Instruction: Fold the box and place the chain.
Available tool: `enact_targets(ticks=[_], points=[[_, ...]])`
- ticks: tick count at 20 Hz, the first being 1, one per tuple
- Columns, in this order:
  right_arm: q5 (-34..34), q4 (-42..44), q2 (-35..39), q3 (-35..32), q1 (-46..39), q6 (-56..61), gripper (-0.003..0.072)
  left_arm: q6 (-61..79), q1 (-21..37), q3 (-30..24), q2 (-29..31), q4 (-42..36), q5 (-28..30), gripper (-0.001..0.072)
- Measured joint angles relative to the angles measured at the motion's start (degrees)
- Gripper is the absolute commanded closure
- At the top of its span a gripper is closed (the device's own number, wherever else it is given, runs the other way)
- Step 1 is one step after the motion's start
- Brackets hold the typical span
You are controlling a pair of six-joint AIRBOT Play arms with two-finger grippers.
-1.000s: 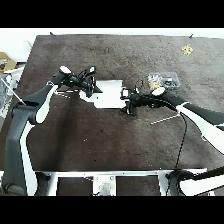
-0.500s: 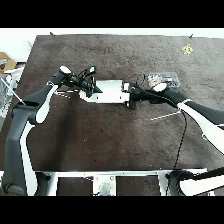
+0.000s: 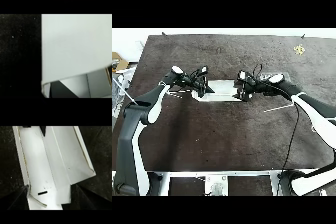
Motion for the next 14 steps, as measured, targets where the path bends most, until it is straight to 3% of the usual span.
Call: enact_targets(ticks=[14], points=[[16.41,-0.39,-13.73,14.73,-2.67,4.35,0.0008,0.00,0.00,0.00,0.00,0.00,-0.02,0.0698]])
